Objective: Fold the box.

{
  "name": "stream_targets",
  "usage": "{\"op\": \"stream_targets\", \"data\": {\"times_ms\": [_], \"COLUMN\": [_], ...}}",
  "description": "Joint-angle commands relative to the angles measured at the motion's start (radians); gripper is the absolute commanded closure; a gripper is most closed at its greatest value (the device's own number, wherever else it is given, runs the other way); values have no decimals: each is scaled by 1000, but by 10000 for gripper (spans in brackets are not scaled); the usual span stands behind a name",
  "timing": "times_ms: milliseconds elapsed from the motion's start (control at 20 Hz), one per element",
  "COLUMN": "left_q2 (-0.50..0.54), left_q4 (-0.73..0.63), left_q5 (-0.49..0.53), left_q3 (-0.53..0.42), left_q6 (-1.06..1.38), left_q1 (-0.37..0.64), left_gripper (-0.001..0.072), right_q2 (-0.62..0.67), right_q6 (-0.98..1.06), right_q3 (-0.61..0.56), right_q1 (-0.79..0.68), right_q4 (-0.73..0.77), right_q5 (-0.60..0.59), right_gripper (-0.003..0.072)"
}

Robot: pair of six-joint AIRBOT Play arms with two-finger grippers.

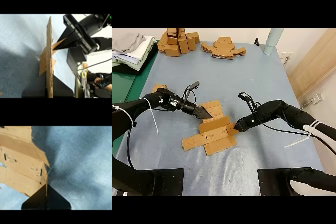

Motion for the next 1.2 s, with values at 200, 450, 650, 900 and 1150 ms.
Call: {"op": "stream_targets", "data": {"times_ms": [200,450,650,900,1150], "left_q2": [0,76,179,205,198], "left_q4": [8,6,77,80,71], "left_q5": [-14,195,362,353,529], "left_q3": [21,48,48,43,-1], "left_q6": [50,146,264,372,423], "left_q1": [-23,-170,-276,-380,-402], "left_gripper": [700,701,701,700,700], "right_q2": [1,17,16,-3,-8], "right_q6": [108,447,542,568,568], "right_q3": [23,173,253,252,251], "right_q1": [-33,-189,-301,-307,-306], "right_q4": [-91,-364,-388,-344,-301], "right_q5": [5,-79,-108,-102,-88], "right_gripper": [355,145,222,685,684]}}
